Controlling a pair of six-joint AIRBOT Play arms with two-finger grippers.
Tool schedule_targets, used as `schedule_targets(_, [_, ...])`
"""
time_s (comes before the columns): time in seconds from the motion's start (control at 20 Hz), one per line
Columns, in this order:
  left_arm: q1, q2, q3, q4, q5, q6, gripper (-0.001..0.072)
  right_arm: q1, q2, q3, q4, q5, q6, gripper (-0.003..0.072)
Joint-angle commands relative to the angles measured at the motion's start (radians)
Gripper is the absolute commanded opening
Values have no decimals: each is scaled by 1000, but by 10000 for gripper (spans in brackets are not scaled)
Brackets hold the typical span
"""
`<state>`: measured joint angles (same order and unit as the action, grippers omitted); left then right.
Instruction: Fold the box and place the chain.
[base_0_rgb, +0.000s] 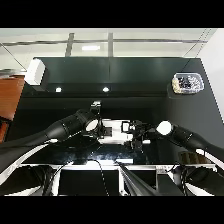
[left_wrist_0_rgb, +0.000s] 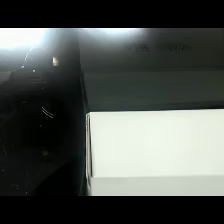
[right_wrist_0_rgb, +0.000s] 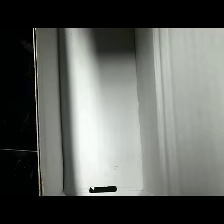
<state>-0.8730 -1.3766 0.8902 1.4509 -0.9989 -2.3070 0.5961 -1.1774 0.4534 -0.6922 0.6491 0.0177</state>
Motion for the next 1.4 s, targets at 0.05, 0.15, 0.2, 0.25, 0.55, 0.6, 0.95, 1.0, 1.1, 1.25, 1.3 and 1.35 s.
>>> schedule_targets(0.05, [0, 1, 4, 3, -5, -1, 188, 0, 1, 0, 0, 1, 0, 356])
schedule_targets(0.15, [0, 1, 4, 3, -5, -1, 255, 0, 1, 0, 0, 1, 0, 356])
schedule_targets(0.2, [0, 1, 4, 4, -8, -1, 309, 0, 1, 0, 0, 1, 0, 356])
schedule_targets(0.25, [0, 1, 4, 4, -10, -1, 309, 0, 1, 0, 0, 1, 0, 356])
schedule_targets(0.55, [0, 1, 4, 11, 0, -1, 191, 0, 1, 0, 0, 1, 1, 356])
schedule_targets(0.6, [0, 1, 4, 17, 0, 0, 95, 0, 1, 0, 0, 1, 1, 356])
schedule_targets(0.95, [0, 1, 4, 18, 2, 7, 27, 0, 1, 0, 0, 1, 1, 356])
schedule_targets(1.0, [0, 1, 4, 17, 1, 7, 29, 0, 1, 0, 0, 1, 1, 356])
schedule_targets(1.1, [0, 1, 5, 14, -10, 6, 146, 0, 1, 0, 0, 1, 1, 356])
schedule_targets(1.25, [1, 1, 14, 32, -56, 6, 544, 0, 1, 0, 0, 1, 1, 356])
schedule_targets(1.3, [1, 1, 17, 43, -65, 6, 559, 0, 1, 0, 0, 1, 1, 356])
schedule_targets(1.35, [1, 1, 18, 50, -64, 5, 559, 0, 1, 0, 0, 1, 1, 356])
